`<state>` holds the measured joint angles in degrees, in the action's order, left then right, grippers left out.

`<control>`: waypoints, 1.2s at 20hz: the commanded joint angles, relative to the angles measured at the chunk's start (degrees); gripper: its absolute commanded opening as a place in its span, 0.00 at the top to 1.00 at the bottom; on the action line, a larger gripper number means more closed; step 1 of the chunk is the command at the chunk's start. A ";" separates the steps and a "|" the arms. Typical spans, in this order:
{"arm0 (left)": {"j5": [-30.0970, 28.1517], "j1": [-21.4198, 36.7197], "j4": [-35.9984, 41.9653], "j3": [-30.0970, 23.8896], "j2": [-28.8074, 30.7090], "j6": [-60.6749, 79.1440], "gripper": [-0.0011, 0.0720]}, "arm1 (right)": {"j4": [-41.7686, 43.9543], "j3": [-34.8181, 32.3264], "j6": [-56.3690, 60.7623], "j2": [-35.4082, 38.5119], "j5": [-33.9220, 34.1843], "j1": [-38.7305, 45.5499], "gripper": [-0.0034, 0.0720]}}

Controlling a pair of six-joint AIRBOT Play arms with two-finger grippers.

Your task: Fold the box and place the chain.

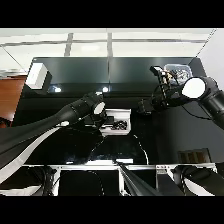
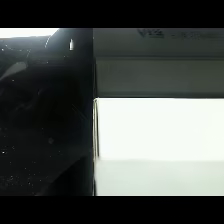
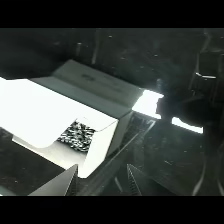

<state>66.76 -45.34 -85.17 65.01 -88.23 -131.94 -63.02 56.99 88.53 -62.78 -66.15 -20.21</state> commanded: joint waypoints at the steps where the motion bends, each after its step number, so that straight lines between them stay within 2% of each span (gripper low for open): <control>1: 3.37 -0.11 -0.83 1.44 0.76 0.22 0.34 | -1.05 -0.04 -1.20 0.02 -0.20 0.09 0.47; 2: 4.37 -0.28 -2.40 1.68 2.19 0.37 0.20 | -1.36 -0.04 -1.22 0.02 0.07 0.09 0.47; 7: 8.63 -0.28 -12.28 0.17 17.25 5.53 0.20 | -1.60 -0.04 -1.20 0.02 3.43 0.09 0.47; 9: 10.49 2.47 -18.21 -4.87 25.49 5.60 0.20 | -1.60 -0.04 -1.20 0.02 3.87 0.09 0.47; 10: 10.84 5.97 -18.23 -8.48 29.46 6.36 0.20 | -1.60 -0.04 -1.18 0.02 3.91 0.09 0.47; 12: 10.62 16.52 -11.78 -16.24 36.50 14.32 0.20 | -1.57 -0.04 -1.16 0.02 3.93 0.09 0.47; 13: 9.01 22.64 -5.86 -20.00 39.32 20.87 0.20 | -1.55 -0.04 -1.14 0.02 3.89 0.09 0.47; 15: 1.73 33.86 11.78 -26.38 41.55 39.54 0.21 | -1.55 -0.04 -1.11 0.02 3.96 0.09 0.47; 17: -4.26 40.83 32.22 -31.80 40.57 66.90 0.23 | -1.55 -0.04 -0.46 0.02 4.55 0.09 0.47; 19: -6.45 41.99 45.44 -35.39 38.82 94.92 0.22 | -1.55 -0.04 0.48 0.02 5.16 0.09 0.47; 20: -6.62 41.31 48.41 -36.02 37.86 105.48 0.18 | -1.57 -0.04 0.66 0.02 5.14 0.09 0.47; 21: -6.99 39.80 49.35 -36.09 36.79 115.45 0.00 | -1.57 -0.04 0.66 0.02 5.14 0.09 0.47; 24: -9.51 33.44 48.43 -36.09 34.49 135.93 0.00 | -1.57 -0.04 0.66 0.02 5.14 0.09 0.47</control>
<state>60.31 -9.08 -43.68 30.39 -51.99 -26.13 -64.60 56.97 88.79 -62.78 -61.19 -20.12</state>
